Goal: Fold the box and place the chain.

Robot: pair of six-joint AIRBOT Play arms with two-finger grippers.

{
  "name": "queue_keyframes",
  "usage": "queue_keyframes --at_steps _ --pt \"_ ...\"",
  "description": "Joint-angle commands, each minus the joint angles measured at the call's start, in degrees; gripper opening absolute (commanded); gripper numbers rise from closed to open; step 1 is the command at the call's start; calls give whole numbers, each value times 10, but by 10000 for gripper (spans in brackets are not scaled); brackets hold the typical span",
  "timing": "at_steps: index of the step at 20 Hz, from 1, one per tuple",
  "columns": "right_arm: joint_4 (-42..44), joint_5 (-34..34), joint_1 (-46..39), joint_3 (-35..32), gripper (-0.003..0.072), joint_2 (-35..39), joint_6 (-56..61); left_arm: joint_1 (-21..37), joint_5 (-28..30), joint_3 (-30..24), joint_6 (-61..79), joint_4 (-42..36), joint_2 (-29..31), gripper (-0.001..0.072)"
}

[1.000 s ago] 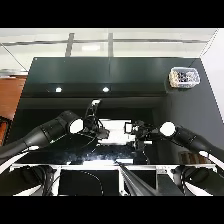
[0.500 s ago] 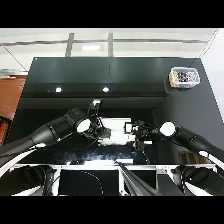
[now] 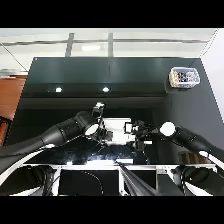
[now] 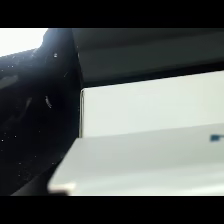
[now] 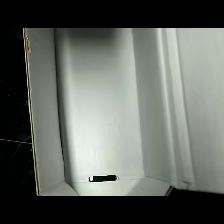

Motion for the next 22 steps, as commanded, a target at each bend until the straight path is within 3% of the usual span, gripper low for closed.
queue_keyframes --at_steps 1,3,6,17,18,22 --pt "0 0 1 0 203 0 0 -6 -27 12 -21 19 -10 271" --pt "0 0 1 0 203 0 0 -6 -29 12 -31 18 -10 270" --pt "0 0 1 0 203 0 0 -6 -25 12 -37 17 -10 198" --pt "0 0 1 0 203 0 0 -6 -24 16 -51 18 -14 197" --pt "0 0 1 0 203 0 0 -6 -24 16 -51 18 -16 148" --pt "0 0 1 0 203 0 0 -6 -24 17 -51 14 -22 123"
